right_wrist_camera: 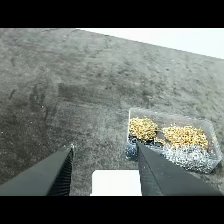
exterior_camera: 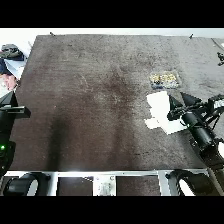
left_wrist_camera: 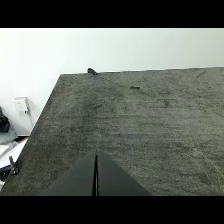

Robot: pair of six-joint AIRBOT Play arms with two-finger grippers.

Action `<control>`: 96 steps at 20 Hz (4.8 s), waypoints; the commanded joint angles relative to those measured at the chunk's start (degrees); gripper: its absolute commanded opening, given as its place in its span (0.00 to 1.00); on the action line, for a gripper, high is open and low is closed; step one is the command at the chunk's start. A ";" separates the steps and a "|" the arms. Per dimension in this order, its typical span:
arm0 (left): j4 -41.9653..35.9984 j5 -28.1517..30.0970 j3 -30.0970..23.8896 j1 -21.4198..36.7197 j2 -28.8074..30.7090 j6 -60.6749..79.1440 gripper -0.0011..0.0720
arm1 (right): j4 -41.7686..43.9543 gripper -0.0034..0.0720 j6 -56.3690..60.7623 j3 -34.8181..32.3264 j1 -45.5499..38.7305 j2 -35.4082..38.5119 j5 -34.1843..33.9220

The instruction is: Fold the box and place the chain.

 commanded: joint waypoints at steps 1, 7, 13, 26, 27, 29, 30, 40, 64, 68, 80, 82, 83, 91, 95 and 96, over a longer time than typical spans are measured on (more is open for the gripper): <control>0.02 0.02 -0.02 0.02 0.00 0.02 0.03 | 0.39 0.63 0.00 0.07 -0.02 0.24 -0.11; 0.02 0.02 -0.02 0.02 0.00 0.02 0.03 | -0.90 0.64 0.70 0.87 -0.02 0.24 1.68; 0.02 0.02 -0.02 0.02 0.00 0.02 0.03 | 0.24 0.64 1.73 11.13 -0.48 -4.76 -15.69; 0.02 0.02 -0.02 0.02 0.00 0.02 0.03 | -38.77 0.63 36.74 42.42 -45.94 -47.80 44.74; 0.02 0.00 -0.02 0.02 0.00 0.02 0.03 | -44.11 0.63 37.59 46.40 -47.87 -51.41 48.74; 0.02 0.02 -0.02 0.02 0.00 0.02 0.03 | -50.49 0.63 41.07 54.42 -50.58 -58.62 56.89; 0.02 0.02 -0.02 0.02 0.00 0.02 0.03 | -52.39 0.63 42.45 58.40 -51.39 -62.27 61.59; 0.02 0.02 -0.02 0.02 0.00 0.02 0.03 | -66.01 0.63 49.59 88.50 -52.28 -91.84 86.53; 0.02 0.02 -0.02 0.02 0.00 0.02 0.03 | -62.42 0.05 40.94 83.43 -44.00 -95.71 101.00; 0.02 0.02 -0.02 0.02 0.00 0.02 0.03 | -54.55 0.05 40.76 69.68 -42.73 -88.13 100.72; 0.02 -0.94 0.00 0.02 0.00 0.02 0.03 | -17.16 0.05 40.54 36.50 -9.66 -68.06 54.34; 0.02 -2.21 0.00 0.02 0.00 0.00 0.03 | -15.19 0.05 40.48 37.81 -3.72 -68.57 44.33; 0.02 -2.86 0.00 0.02 0.00 0.02 0.03 | -15.41 0.05 40.48 38.88 -1.46 -69.07 40.68; -0.11 -15.43 0.00 0.02 0.00 0.20 0.73 | -15.58 0.05 38.80 41.48 4.24 -72.15 32.15; -0.59 -24.70 0.55 0.02 -4.63 0.11 0.82 | -15.58 0.05 39.15 41.46 4.24 -72.15 31.87; -0.61 -26.23 1.60 0.02 -7.76 0.09 0.84 | -15.58 0.05 39.28 41.46 4.24 -72.15 31.89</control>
